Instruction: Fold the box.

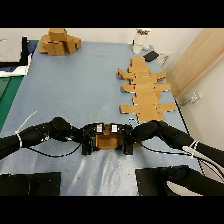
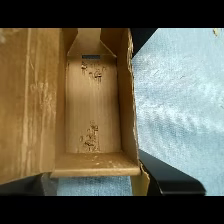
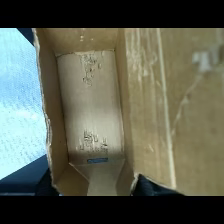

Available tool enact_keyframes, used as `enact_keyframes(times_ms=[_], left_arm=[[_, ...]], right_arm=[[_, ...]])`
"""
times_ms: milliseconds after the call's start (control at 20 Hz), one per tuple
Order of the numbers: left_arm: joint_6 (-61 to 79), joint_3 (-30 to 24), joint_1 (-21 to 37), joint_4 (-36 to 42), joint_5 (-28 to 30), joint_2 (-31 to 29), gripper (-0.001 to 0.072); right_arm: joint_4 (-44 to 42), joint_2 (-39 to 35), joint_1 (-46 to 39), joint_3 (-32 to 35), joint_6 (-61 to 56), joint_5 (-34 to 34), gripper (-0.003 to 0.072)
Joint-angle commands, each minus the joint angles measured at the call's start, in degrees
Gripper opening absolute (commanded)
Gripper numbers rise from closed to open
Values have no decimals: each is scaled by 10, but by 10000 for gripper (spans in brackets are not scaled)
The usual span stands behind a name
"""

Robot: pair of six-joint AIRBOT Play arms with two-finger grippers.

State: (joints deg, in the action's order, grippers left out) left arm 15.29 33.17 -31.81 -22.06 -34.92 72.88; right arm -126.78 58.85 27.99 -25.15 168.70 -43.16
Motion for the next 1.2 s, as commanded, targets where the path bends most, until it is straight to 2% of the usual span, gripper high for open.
enact_keyframes(times_ms=[0,950,1000,1050,1150], left_arm=[[1,0,0,0,0,0,523],[1,0,0,0,0,0,523],[1,0,0,0,0,0,523],[1,0,0,0,0,0,523],[1,0,0,0,0,0,523]], right_arm=[[0,0,0,0,0,0,563],[-4,0,0,0,0,0,563],[-13,0,0,-1,2,-1,572],[-15,-1,0,-7,4,-14,691],[-2,-1,-2,-25,3,-50,720]])
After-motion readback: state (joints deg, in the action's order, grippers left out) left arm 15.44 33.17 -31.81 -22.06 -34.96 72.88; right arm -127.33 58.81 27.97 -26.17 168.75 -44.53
